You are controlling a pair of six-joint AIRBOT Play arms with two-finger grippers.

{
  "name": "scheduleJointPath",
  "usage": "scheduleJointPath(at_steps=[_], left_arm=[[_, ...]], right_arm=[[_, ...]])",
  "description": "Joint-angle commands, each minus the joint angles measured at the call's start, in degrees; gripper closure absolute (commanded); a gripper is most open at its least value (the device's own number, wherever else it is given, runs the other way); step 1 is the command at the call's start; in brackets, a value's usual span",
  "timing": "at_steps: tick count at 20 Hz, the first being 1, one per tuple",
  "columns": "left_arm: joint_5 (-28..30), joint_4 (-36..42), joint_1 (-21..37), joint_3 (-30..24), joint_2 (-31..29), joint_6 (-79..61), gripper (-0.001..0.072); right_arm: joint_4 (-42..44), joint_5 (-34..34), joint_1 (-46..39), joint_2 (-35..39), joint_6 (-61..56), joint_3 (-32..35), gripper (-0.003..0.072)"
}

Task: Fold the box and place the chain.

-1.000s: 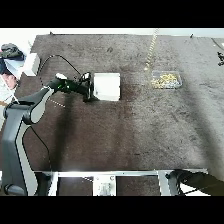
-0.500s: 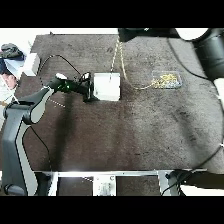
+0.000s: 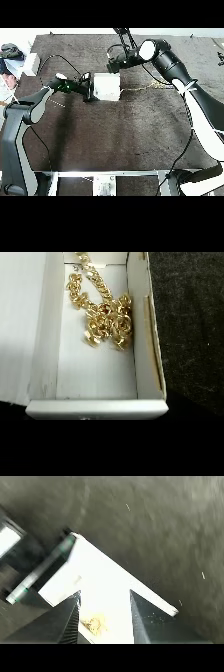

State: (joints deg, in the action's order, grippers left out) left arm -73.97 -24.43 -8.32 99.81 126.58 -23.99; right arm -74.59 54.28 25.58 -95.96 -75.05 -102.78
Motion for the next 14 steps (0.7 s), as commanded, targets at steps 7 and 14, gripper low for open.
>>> scheduleJointPath(at_steps=[7, 14], left_arm=[[0.0, 0.0, 0.0, 0.0, 0.0, 0.0, 0.0243], [0.0, 0.0, 0.0, 0.0, 0.0, 0.0, 0.0243]], right_arm=[[0.0, 8.1, -14.4, 1.4, -7.5, 7.7, 0.0352], [0.0, -12.9, -22.6, 8.7, -18.8, 33.2, 0.0332]])
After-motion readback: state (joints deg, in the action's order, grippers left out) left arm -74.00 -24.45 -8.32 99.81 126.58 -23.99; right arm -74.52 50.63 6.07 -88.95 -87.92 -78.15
